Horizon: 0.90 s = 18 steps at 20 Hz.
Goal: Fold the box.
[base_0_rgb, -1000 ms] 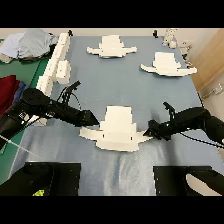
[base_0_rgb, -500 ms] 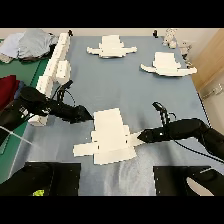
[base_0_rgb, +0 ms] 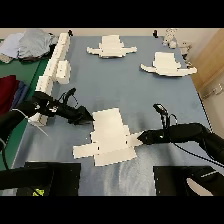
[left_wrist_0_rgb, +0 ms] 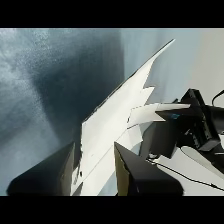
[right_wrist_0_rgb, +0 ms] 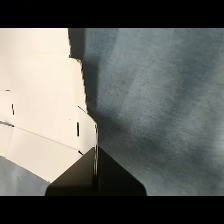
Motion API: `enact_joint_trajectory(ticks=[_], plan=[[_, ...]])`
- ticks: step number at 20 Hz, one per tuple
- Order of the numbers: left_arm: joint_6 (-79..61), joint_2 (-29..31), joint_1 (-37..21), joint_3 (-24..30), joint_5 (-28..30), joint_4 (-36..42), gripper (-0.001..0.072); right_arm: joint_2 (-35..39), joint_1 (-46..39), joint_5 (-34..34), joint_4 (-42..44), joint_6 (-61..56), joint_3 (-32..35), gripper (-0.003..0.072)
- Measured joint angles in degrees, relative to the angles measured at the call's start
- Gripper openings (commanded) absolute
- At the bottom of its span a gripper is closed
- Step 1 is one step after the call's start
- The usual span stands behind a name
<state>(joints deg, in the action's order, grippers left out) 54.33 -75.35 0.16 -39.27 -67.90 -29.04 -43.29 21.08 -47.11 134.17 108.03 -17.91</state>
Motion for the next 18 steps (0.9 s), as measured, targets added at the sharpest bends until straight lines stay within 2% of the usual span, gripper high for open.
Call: enact_joint_trajectory(ticks=[3,5,9,13,14,15,18], plan=[[-3.0,-5.7,2.3,-1.8,0.2,2.1,0.0378,0.1,0.0,0.0,0.2,0.0,0.0,0.0],[-4.1,-8.6,4.1,-3.3,0.1,2.7,0.0284,0.1,0.0,0.1,0.2,0.0,0.0,0.0],[-7.0,-11.3,7.1,-5.8,-1.9,3.2,0.0284,0.1,0.0,0.1,0.2,0.0,0.0,0.0],[-9.2,-12.0,7.8,-6.8,-5.7,3.3,0.0282,0.1,0.0,0.1,0.2,0.0,0.0,0.0],[-9.5,-12.1,7.9,-6.8,-6.2,3.3,0.0215,0.1,0.0,0.1,0.2,0.0,0.0,0.0001],[-9.9,-12.1,7.9,-6.9,-6.6,3.3,0.0053,0.1,0.0,0.1,0.2,0.0,0.0,0.0],[-11.5,-12.2,8.1,-7.0,-7.9,3.7,0.0042,0.1,0.0,0.1,0.2,0.0,0.0,0.0001]])
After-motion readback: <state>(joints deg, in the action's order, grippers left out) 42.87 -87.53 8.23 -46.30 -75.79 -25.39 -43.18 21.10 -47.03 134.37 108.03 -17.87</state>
